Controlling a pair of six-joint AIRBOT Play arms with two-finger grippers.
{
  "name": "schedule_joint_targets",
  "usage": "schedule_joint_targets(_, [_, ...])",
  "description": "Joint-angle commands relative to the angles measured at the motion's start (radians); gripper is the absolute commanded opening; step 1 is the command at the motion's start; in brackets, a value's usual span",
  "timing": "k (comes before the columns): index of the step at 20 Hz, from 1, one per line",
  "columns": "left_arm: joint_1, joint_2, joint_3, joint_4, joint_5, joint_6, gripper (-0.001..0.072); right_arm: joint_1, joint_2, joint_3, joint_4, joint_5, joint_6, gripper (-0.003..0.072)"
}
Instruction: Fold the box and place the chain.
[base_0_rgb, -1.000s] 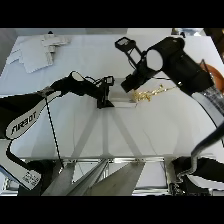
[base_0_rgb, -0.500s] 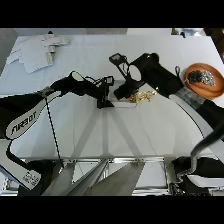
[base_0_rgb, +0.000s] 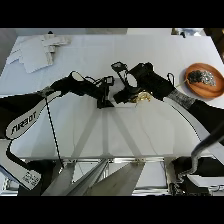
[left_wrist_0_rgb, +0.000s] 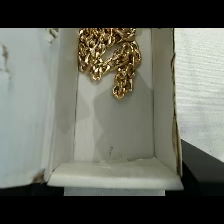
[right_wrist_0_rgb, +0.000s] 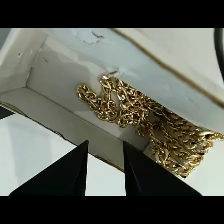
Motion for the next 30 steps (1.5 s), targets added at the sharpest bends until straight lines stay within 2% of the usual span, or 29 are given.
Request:
schedule_joint_targets(1, [0.000, 0.000, 0.000, 0.000, 0.000, 0.000, 0.0277, 0.000, 0.010, -0.002, 0.000, -0.014, 0.003, 0.0250])
schedule_joint_targets(7, [0.000, 0.000, 0.000, 0.000, 0.000, 0.000, 0.0277, -0.073, 0.195, -0.002, 0.002, 0.035, -0.006, 0.0250])
schedule_joint_targets(11, [0.000, 0.000, 0.000, 0.000, 0.000, 0.000, 0.0277, -0.200, 0.344, -0.003, 0.003, 0.074, -0.155, 0.0259])
schedule_joint_targets(13, [0.000, 0.000, 0.000, 0.000, 0.000, 0.000, 0.0277, -0.280, 0.381, -0.003, 0.006, 0.099, -0.282, 0.0342])
schedule_joint_targets(14, [0.000, 0.000, 0.000, 0.000, 0.000, 0.000, 0.0277, -0.326, 0.385, -0.003, 0.013, 0.130, -0.362, 0.0358])
schedule_joint_targets(16, [0.000, 0.000, 0.000, 0.000, 0.000, 0.000, 0.0277, -0.407, 0.380, -0.023, 0.066, 0.124, -0.507, 0.0461])
schedule_joint_targets(19, [0.000, 0.000, 0.000, 0.000, 0.000, 0.000, 0.0277, -0.472, 0.341, -0.059, 0.164, 0.114, -0.867, 0.0485])
schedule_joint_targets(23, [0.000, 0.000, 0.000, 0.000, 0.000, 0.000, 0.0277, -0.489, 0.218, -0.059, 0.285, 0.111, -1.237, 0.0488])
schedule_joint_targets(24, [0.000, 0.000, 0.000, 0.000, 0.000, 0.000, 0.0277, -0.489, 0.182, -0.059, 0.296, 0.112, -1.312, 0.0513])
schedule_joint_targets(25, [0.000, 0.000, 0.000, 0.000, 0.000, 0.000, 0.0277, -0.489, 0.141, -0.059, 0.295, 0.111, -1.374, 0.0545])
schedule_joint_targets(30, [0.000, 0.000, 0.000, 0.000, 0.000, 0.000, 0.0277, -0.492, -0.014, -0.059, 0.196, 0.085, -1.467, 0.0550])
